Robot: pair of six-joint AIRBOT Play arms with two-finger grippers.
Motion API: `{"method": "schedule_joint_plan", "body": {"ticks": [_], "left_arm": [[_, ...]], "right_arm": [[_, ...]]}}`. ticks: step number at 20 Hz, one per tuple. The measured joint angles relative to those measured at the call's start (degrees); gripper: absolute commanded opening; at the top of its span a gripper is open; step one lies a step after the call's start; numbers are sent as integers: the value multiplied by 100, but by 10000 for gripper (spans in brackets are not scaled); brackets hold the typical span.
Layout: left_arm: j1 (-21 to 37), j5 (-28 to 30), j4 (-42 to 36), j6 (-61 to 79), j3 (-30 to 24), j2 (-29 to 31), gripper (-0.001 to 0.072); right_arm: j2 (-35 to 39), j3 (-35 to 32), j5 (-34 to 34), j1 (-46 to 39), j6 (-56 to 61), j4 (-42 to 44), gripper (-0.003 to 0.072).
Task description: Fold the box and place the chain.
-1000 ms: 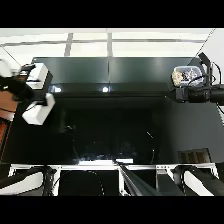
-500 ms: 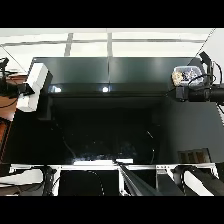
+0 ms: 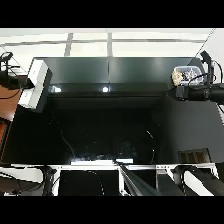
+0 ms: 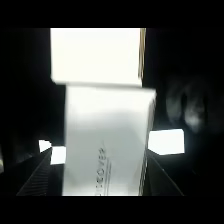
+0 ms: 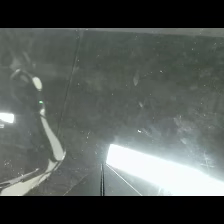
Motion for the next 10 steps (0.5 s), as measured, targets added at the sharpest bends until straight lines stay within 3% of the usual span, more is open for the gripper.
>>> {"method": "schedule_joint_plan", "body": {"ticks": [2, 3, 4, 5, 8, 10], "left_arm": [[-74, -68, 59, -42, 468, 9, 706], [-129, -140, 31, -216, 787, 31, 549], [-192, -284, -31, -485, 1110, 48, 217], [-271, -546, -79, -837, 1447, 55, 28], [-627, -1370, -437, -1613, 2031, 197, 27], [-1038, -1604, -616, -1738, 1805, 577, 27]], "right_arm": [[0, 0, -129, 96, 0, 7, 12], [0, 0, -258, 192, 0, 17, 12], [0, 0, -463, 334, 0, 20, 12], [0, 0, -697, 494, -2, 2, 12], [-2, -9, -1478, 1045, -4, -378, 11], [-13, -109, -1917, 1307, 50, -911, 11]]}}
